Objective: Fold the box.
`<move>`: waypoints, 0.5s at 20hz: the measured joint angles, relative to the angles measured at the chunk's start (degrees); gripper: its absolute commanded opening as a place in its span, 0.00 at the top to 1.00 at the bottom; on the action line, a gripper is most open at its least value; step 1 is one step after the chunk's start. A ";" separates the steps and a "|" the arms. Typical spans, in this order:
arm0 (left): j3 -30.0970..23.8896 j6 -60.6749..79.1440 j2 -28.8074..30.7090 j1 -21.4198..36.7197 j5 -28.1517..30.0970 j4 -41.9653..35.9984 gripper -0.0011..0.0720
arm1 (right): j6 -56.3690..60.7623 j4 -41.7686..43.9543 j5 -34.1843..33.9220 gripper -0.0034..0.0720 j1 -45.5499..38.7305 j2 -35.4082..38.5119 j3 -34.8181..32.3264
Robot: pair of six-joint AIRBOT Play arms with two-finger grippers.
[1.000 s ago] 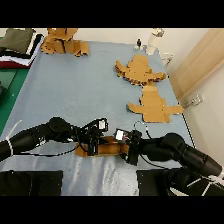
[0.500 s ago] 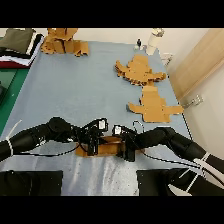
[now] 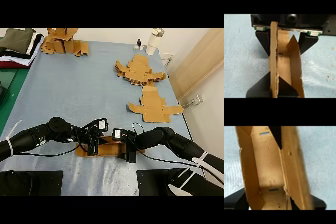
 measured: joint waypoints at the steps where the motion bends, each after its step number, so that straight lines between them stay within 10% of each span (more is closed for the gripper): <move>1: 0.00 0.00 0.00 0.00 0.00 0.00 0.97 | -1.38 0.31 0.00 0.03 0.00 -0.11 -0.09; 10: 0.00 0.00 -0.02 0.00 0.00 0.00 0.97 | -8.39 1.97 0.46 0.14 0.00 -1.55 -0.22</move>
